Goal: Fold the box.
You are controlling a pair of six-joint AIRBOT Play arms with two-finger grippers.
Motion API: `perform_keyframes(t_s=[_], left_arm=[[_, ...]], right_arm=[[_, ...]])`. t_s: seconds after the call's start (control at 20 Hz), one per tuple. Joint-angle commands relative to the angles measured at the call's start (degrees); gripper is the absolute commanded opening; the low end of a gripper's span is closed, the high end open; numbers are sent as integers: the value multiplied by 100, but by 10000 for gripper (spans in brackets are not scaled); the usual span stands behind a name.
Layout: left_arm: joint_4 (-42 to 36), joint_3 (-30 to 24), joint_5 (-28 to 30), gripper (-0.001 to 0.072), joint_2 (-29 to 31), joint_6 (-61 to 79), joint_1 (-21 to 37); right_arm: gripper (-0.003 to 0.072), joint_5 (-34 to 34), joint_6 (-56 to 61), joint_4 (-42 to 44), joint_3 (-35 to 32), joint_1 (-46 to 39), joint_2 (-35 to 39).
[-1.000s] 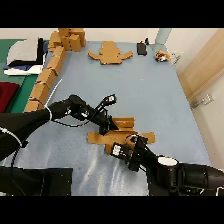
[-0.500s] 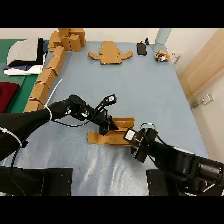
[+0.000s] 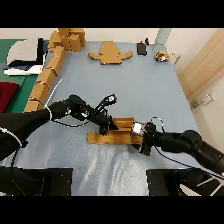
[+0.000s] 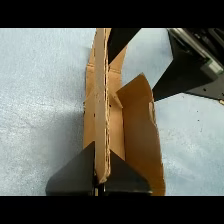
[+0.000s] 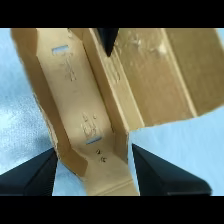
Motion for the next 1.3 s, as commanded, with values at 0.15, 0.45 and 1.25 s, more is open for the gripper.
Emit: perform_keyframes(t_s=[0.15,0.45,1.25], left_arm=[[0,2,0,15,2,0,2],[0,2,0,15,2,0,2],[0,2,2,15,2,0,2]], right_arm=[[713,-1067,-2444,1451,866,-1110,-1274],[712,-1167,-2643,1720,1027,-1119,-2308],[705,-1091,-2634,1541,896,-758,-1998]])
